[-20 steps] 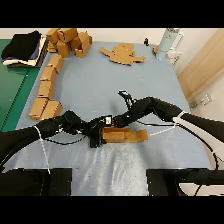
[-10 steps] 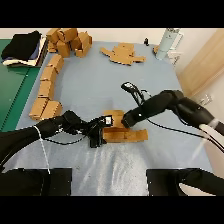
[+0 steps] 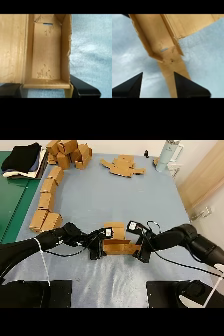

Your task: Fold the box.

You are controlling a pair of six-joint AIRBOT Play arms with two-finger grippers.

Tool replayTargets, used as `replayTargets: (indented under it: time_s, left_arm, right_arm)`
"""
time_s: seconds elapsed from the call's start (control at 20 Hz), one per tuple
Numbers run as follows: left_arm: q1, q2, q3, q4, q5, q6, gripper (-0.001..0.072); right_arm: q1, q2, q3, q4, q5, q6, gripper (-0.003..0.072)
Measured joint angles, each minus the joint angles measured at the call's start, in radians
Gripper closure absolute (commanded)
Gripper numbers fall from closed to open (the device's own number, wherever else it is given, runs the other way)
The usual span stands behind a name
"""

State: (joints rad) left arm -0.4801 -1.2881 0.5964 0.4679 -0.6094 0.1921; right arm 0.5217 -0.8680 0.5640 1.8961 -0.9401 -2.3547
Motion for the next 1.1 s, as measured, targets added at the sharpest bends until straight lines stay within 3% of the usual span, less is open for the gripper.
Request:
replayTargets:
  time_s: [0.2, 0.4, 0.5, 0.55, 1.1]
  left_arm:
    - [0.000, 0.000, 0.000, 0.000, 0.000, 0.000, 0.0199]
    - [0.000, 0.000, 0.000, 0.000, 0.000, 0.000, 0.0198]
    - [0.000, 0.000, 0.000, 0.000, 0.000, 0.000, 0.0199]
    - [0.000, 0.000, 0.000, 0.000, 0.000, 0.002, 0.0199]
    - [0.000, 0.000, 0.000, 0.002, -0.001, 0.002, 0.0199]
  right_arm:
    - [-0.001, -0.032, -0.064, 0.005, 0.225, -0.183, 0.0089]
    - [0.000, -0.047, -0.083, 0.105, 0.293, -0.326, 0.0119]
    - [0.000, -0.050, -0.086, 0.138, 0.305, -0.371, 0.0390]
    - [0.000, -0.051, -0.087, 0.152, 0.303, -0.383, 0.0410]
    - [0.029, -0.053, -0.089, 0.215, 0.272, -0.428, 0.0431]
